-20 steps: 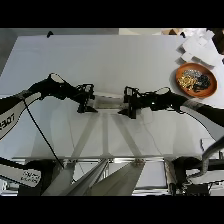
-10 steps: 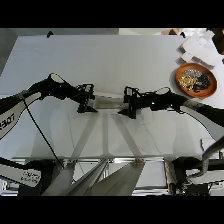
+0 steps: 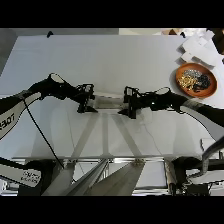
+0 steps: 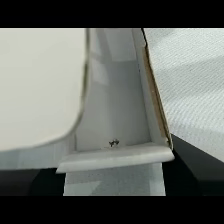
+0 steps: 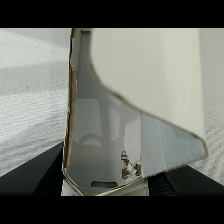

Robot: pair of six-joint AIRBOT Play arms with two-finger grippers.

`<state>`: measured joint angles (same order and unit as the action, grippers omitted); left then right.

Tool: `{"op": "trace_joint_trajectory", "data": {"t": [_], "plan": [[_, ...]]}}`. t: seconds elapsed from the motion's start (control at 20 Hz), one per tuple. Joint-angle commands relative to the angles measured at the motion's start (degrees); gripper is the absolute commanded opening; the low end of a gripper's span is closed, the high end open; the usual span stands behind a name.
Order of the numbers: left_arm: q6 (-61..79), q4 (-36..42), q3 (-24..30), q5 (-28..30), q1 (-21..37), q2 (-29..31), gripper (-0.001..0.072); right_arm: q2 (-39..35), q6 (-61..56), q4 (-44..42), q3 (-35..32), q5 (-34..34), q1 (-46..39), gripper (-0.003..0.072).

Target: Fold the box and place the chain.

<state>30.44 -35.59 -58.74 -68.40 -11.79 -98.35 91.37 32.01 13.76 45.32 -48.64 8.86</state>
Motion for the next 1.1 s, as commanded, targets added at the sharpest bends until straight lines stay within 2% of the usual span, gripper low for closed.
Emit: {"op": "trace_joint_trajectory", "data": {"t": [0.0, 0.35, 0.4, 0.45, 0.5, 0.7, 1.05], "plan": [[0.00, -0.02, 0.04, 0.02, -0.02, -0.04, 0.0208, 0.00, -0.02, -0.11, 0.02, -0.04, 0.00, 0.0439], [0.00, -0.02, 0.04, 0.02, -0.02, -0.04, 0.0208, 0.00, -0.02, -0.09, 0.02, -0.68, 0.00, 0.0444], [0.00, -0.02, 0.04, 0.02, -0.02, -0.04, 0.0208, 0.00, -0.02, -0.11, 0.04, -0.63, 0.00, 0.0476], [0.00, -0.02, 0.04, 0.02, -0.02, -0.04, 0.0208, 0.00, -0.04, -0.09, 0.04, -0.63, 0.00, 0.0623], [0.00, -0.02, 0.04, 0.02, -0.02, -0.04, 0.0208, 0.00, 0.00, -0.09, 0.04, -0.61, 0.00, 0.0710], [0.00, -0.02, 0.04, 0.02, -0.02, -0.04, 0.0208, -0.63, 0.00, 0.26, 0.04, -0.37, -0.02, 0.0711], [0.00, -0.02, 0.04, 0.02, -0.02, -0.04, 0.0208, -6.71, -2.54, 14.69, 0.02, 0.00, -0.02, 0.0711]]}}
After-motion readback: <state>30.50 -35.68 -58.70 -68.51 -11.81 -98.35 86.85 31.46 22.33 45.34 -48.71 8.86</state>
